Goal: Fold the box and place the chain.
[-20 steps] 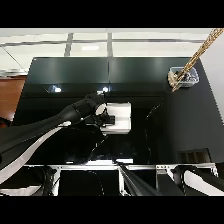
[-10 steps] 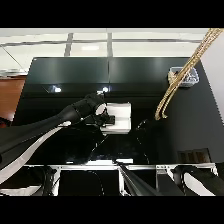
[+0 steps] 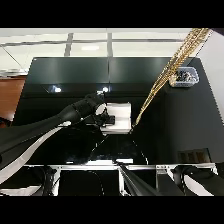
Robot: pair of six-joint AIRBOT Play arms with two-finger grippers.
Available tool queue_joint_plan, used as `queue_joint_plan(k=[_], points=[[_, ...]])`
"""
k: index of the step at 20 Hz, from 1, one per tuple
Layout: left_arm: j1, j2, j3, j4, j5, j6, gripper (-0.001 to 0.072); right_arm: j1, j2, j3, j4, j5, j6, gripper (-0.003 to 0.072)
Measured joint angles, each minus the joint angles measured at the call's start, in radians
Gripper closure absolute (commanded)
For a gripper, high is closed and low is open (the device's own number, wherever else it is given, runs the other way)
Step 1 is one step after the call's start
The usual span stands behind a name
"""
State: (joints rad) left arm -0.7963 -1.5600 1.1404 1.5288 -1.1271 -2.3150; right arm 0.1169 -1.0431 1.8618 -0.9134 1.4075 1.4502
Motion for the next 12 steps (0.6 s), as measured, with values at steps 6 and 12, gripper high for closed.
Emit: queue_joint_plan(k=[6,12], points=[[0.000,0.000,0.000,0.000,0.000,0.000,0.0682,0.030,0.000,-0.002,-0.001,0.005,0.000,0.0671],[0.000,0.000,0.000,0.000,0.000,0.000,0.0682,0.035,0.000,-0.002,0.022,0.008,0.002,0.0671]])
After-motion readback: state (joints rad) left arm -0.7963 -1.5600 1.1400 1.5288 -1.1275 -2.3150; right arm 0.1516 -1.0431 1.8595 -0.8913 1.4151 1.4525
